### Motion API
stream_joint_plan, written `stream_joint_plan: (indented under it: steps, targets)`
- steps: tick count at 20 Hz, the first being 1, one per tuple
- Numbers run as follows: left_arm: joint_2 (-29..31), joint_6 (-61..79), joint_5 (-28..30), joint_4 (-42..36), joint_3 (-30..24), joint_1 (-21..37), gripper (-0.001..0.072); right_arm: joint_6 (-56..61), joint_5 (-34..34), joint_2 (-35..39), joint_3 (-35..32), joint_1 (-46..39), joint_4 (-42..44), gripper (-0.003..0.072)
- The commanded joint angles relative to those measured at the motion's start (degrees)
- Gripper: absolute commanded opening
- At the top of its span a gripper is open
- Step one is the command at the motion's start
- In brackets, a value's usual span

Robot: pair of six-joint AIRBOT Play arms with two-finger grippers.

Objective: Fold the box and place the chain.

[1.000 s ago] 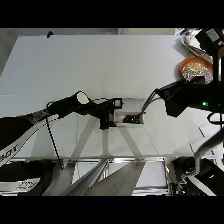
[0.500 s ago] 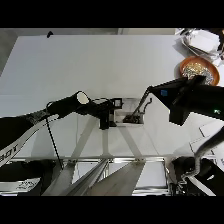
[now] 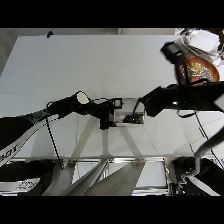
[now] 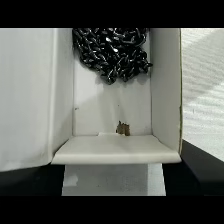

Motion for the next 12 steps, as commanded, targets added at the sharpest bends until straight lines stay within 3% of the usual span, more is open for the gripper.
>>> stream_joint_plan:
  steps: [1,6,9,12]
  targets:
    - [0.0,0.0,0.0,0.0,0.0,0.0,0.0325,0.0,-0.8,-6.2,-5.5,0.1,-0.1,0.002]
    - [0.0,0.0,0.0,0.0,0.0,0.0,0.0325,0.0,-0.9,-12.0,-9.5,0.1,-0.7,0.0025]
    - [0.0,0.0,0.0,0.0,0.0,0.0,0.0325,0.0,-0.5,-10.6,-9.5,0.1,-0.4,0.0247]
    - [0.0,0.0,0.0,0.0,0.0,0.0,0.0325,0.0,-0.3,-6.1,-9.3,-0.5,-2.2,0.0247]
